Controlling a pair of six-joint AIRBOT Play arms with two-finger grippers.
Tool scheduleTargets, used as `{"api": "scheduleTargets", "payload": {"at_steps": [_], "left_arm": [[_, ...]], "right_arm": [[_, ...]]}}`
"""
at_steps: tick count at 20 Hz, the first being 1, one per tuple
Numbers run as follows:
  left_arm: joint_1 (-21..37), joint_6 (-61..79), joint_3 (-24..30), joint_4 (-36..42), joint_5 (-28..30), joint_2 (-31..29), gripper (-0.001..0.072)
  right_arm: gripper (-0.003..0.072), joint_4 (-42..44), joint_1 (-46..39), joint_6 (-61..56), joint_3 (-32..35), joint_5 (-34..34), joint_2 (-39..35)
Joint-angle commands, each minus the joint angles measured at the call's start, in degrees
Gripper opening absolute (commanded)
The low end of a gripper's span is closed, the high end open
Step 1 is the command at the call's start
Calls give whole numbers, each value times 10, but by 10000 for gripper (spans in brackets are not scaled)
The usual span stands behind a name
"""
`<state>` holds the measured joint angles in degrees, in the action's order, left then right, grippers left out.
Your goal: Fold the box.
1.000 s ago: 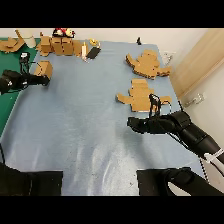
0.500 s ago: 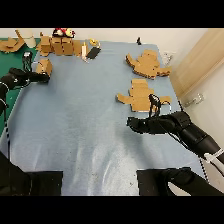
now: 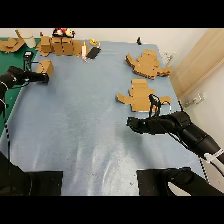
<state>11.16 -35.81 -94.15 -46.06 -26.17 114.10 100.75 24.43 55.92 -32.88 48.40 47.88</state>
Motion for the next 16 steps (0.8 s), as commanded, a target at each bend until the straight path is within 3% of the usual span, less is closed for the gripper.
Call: {"api": "scheduleTargets", "payload": {"at_steps": [1,10,13,14,15,16], "left_arm": [[0,-2,-1,-19,-46,-25,710],[3,-3,-1,-63,-136,-144,709],[2,-55,-1,-62,-215,-187,701],[0,-81,-1,-61,-252,-198,477],[-1,-87,-1,-62,-299,-209,163],[-4,-86,-1,-61,-341,-217,47]], "right_arm": [[3,0,0,0,-1,-1,0],[4,4,0,0,-1,0,0],[4,16,0,0,-1,1,0],[4,16,0,0,-1,1,0],[3,16,0,0,-1,1,0],[4,16,0,1,-1,1,0]]}}
